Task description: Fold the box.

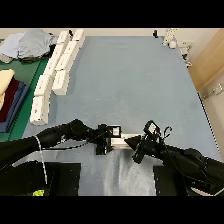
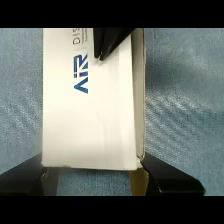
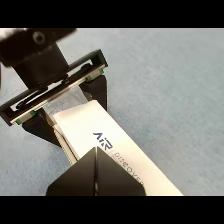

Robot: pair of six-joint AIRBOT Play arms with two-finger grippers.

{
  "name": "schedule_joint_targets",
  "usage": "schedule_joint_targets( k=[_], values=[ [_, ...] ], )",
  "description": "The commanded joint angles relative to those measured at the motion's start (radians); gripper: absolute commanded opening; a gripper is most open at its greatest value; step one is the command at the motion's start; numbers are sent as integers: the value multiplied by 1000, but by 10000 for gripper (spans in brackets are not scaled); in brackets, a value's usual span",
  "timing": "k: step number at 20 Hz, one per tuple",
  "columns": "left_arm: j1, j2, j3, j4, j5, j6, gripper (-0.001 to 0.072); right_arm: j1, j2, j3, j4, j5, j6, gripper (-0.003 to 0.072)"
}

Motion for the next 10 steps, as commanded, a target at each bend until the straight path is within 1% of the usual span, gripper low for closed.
schedule_joint_targets(
  k=[1,5,7,10],
  values=[
    [0,0,0,0,0,0,442,45,2,-53,-4,117,53,21],
    [0,0,0,0,0,0,442,45,-35,-69,-7,120,53,22],
    [0,0,0,0,0,0,442,46,-57,-68,-8,141,53,22],
    [0,0,0,0,0,0,442,46,-60,-68,-8,147,56,21]
  ],
)
